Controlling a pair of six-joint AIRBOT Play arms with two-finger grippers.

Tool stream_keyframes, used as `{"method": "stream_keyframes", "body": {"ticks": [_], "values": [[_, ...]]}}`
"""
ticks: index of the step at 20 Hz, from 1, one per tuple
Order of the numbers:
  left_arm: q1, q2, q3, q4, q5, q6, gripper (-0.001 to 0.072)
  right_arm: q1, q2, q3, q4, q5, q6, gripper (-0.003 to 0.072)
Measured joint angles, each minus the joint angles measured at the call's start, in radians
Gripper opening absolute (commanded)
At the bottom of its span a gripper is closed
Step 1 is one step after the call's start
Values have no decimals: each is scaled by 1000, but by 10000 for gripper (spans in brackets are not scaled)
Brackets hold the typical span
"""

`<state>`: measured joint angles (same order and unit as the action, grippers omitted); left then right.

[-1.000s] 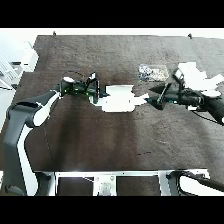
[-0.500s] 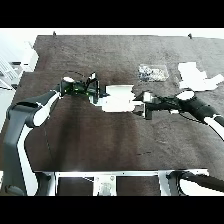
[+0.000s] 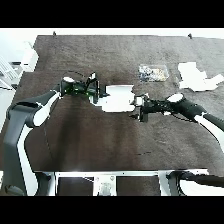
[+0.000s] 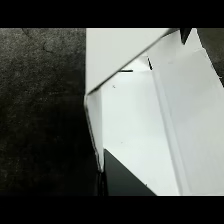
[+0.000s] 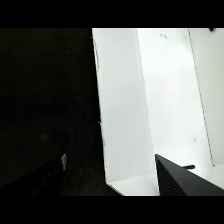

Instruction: Fold the box and place the chain.

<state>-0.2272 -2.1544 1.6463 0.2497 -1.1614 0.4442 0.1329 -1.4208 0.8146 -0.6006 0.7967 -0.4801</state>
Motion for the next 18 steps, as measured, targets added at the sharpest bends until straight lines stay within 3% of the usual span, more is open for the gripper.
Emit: {"method": "stream_keyframes", "body": {"ticks": [3, 4, 12, 18], "values": [[0, 0, 0, 0, 0, 0, 21, 5, -14, 0, 6, -58, 2, 619], [0, 0, 0, 0, 0, 0, 21, 6, -18, 1, 11, -72, 2, 563], [0, 0, 0, 0, 1, 0, 21, 7, -60, 59, 44, -128, -17, 560], [0, 0, 0, 0, 3, 0, 21, -38, -68, 145, 78, -89, 6, 560]]}}
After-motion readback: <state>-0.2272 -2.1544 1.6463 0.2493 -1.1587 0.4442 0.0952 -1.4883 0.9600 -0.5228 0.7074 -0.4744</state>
